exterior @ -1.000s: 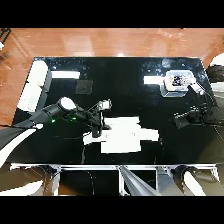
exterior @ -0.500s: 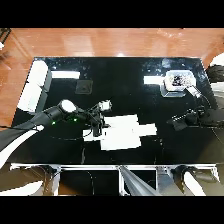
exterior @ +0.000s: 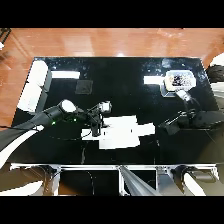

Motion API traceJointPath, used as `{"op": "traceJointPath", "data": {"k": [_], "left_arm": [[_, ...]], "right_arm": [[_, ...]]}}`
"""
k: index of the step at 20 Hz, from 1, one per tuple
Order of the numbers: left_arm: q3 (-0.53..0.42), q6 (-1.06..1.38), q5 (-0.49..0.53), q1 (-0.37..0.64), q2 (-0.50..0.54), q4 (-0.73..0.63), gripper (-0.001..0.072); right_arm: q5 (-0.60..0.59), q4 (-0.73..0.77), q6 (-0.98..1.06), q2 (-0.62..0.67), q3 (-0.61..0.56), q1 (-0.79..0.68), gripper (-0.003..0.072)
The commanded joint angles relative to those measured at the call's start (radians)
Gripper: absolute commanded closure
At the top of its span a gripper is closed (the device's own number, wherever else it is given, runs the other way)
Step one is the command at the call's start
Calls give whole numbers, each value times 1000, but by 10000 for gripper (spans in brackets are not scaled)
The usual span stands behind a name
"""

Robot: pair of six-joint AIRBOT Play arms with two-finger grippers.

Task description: Fold the box and place the chain.

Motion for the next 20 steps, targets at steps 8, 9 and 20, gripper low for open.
{"op": "traceJointPath", "data": {"k": [8,9,20], "left_arm": [[0,-43,3,-2,-8,151,694],[0,-42,3,-2,-12,152,694],[7,-42,-6,-2,-12,152,694]], "right_arm": [[23,-32,-138,0,-57,116,2],[23,-32,-143,0,-57,116,2],[20,53,-307,-1,-98,319,2]]}}
